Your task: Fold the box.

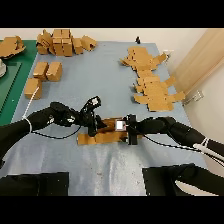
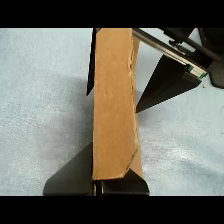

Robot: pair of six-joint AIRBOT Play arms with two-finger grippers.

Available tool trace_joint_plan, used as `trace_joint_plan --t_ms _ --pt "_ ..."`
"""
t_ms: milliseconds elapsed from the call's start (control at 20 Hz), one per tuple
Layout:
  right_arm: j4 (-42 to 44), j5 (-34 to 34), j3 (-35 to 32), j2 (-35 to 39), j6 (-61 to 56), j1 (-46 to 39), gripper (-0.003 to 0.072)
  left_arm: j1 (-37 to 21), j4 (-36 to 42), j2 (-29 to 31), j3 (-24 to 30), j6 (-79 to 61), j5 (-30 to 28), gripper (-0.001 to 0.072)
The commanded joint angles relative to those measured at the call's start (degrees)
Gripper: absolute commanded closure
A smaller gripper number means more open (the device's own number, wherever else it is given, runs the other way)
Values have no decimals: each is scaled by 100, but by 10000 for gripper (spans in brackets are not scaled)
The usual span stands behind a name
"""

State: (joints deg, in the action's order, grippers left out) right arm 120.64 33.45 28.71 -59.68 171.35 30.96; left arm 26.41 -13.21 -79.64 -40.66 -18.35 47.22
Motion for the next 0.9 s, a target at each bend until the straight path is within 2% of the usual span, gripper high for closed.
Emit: trace_joint_plan --t_ms 0,300,450,650,850 --pt "50 267 26 -74 85 -4 -25 4 -9 0 2 -4 33 698" --pt "7 1180 26 234 76 -4 -25 2 -7 0 2 -4 31 698" --pt "0 1010 24 245 76 -4 -25 2 -9 0 2 -4 33 698" --pt "48 227 26 39 79 -4 -26 2 -7 0 2 -7 31 698" --pt "87 236 26 17 76 -7 -2 2 -7 0 2 -4 31 698"
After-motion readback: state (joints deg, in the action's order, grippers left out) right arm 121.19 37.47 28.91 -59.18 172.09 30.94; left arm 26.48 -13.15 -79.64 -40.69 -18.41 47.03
